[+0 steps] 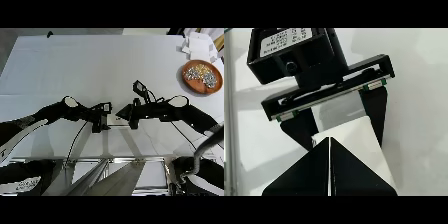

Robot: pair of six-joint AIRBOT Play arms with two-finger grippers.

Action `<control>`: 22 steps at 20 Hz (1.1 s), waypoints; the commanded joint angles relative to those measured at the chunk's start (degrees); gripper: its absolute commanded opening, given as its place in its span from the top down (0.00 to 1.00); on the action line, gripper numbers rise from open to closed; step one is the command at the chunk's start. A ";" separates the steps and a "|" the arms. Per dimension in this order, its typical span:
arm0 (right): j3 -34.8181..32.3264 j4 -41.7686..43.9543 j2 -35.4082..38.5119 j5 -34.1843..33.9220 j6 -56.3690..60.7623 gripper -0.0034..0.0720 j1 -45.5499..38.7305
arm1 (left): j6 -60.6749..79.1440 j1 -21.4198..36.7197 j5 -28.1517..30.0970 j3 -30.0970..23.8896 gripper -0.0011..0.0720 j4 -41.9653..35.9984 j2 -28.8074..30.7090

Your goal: Fold the box and place the chain.

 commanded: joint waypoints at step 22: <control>1.29 -46.45 27.17 26.12 52.57 0.93 -24.46 | 0.00 0.02 0.02 0.00 0.79 0.00 0.02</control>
